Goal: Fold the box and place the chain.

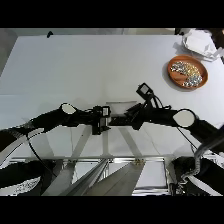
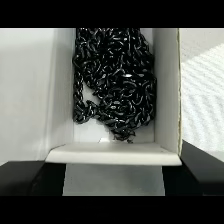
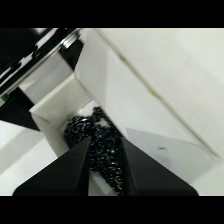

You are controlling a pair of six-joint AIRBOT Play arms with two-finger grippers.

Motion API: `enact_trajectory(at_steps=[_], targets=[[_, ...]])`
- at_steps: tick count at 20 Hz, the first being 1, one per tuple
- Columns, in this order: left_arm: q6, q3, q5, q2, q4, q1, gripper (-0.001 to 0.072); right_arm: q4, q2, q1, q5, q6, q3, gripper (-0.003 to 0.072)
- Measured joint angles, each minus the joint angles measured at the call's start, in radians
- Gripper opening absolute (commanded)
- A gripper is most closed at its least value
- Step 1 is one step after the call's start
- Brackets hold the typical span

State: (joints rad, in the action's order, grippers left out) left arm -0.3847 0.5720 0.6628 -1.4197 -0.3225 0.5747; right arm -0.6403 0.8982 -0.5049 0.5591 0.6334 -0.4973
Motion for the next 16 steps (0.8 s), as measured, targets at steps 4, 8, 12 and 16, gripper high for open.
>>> enact_trajectory(at_steps=[4,8,12,16], targets=[[0.0,0.0,0.0,0.0,0.0,0.0,0.0271,-0.062,-0.097,0.127,0.13,0.01,0.0,0.0144],[0.0,0.0,0.0,0.0,0.0,0.0,0.0271,-0.278,-0.127,0.192,0.266,0.009,0.024,0.0134],[0.0,0.0,0.0,0.0,0.0,0.0,0.0271,-0.388,-0.134,0.209,0.254,-0.124,0.092,0.0243],[0.0,0.0,0.0,0.0,0.0,0.0,0.0271,-0.377,-0.123,0.169,0.206,-0.338,0.126,0.0243]])
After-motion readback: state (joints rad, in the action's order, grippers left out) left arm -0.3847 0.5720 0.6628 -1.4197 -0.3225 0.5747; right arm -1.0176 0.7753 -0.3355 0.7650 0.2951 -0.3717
